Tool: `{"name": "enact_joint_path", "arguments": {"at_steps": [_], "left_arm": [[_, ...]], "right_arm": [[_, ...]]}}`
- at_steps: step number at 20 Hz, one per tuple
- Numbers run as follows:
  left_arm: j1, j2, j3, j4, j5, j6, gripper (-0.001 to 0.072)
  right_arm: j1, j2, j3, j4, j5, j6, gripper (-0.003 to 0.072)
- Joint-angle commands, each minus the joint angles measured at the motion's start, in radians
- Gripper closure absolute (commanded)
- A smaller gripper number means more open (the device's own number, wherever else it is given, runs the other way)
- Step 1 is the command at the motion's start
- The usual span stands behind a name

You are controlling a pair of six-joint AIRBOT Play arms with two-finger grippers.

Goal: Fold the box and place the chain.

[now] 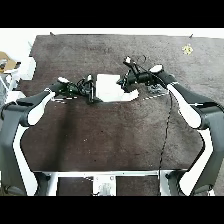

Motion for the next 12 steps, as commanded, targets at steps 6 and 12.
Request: {"name": "enact_joint_path", "arguments": {"at_steps": [6, 12], "left_arm": [[0.0, 0.0, 0.0, 0.001, 0.002, 0.0, 0.0296], [0.001, 0.0, 0.0, 0.001, 0.002, 0.001, 0.0296]], "right_arm": [[-0.001, -0.021, 0.002, -0.001, -0.013, -0.064, 0.0684], [-0.042, 0.13, 0.003, -0.017, 0.096, 0.01, 0.0683]]}}
